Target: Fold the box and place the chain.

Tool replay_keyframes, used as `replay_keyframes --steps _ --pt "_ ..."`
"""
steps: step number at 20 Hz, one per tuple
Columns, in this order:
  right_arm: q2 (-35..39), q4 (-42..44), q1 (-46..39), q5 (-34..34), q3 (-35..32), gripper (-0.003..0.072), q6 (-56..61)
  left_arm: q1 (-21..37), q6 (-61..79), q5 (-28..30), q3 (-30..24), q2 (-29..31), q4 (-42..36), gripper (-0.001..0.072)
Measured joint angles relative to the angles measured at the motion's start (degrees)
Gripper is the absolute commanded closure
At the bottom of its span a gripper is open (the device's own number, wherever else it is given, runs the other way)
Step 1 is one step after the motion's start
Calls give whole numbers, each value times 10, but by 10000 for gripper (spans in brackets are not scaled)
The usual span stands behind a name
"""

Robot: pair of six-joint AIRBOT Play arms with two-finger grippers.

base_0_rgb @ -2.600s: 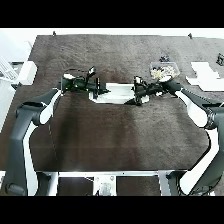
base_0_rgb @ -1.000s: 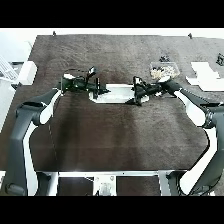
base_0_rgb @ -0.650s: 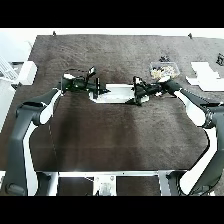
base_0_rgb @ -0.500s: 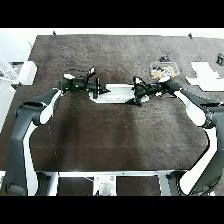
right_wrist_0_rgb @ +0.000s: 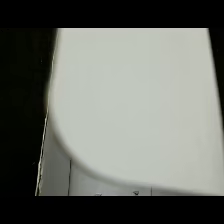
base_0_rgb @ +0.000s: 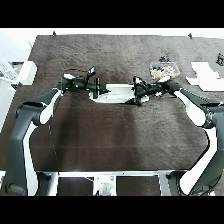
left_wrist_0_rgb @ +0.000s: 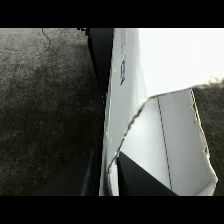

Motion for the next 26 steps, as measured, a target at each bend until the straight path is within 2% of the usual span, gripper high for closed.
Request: replay_keyframes --steps 9,10,11,12,19,26 --pt "0 0 0 0 0 60 0 6 -2 -18 0 0 -10 508" --pt "0 0 0 0 0 60 0 7 -3 -22 0 0 -14 431" --pt "0 0 0 0 0 60 0 9 -4 -26 0 0 -18 318" --pt "0 0 0 0 0 60 0 10 -5 -34 0 0 -22 274" --pt "0 0 0 0 0 60 0 12 -9 -60 0 5 -32 272" --pt "0 0 0 0 0 60 0 23 -29 -74 0 39 -36 272"
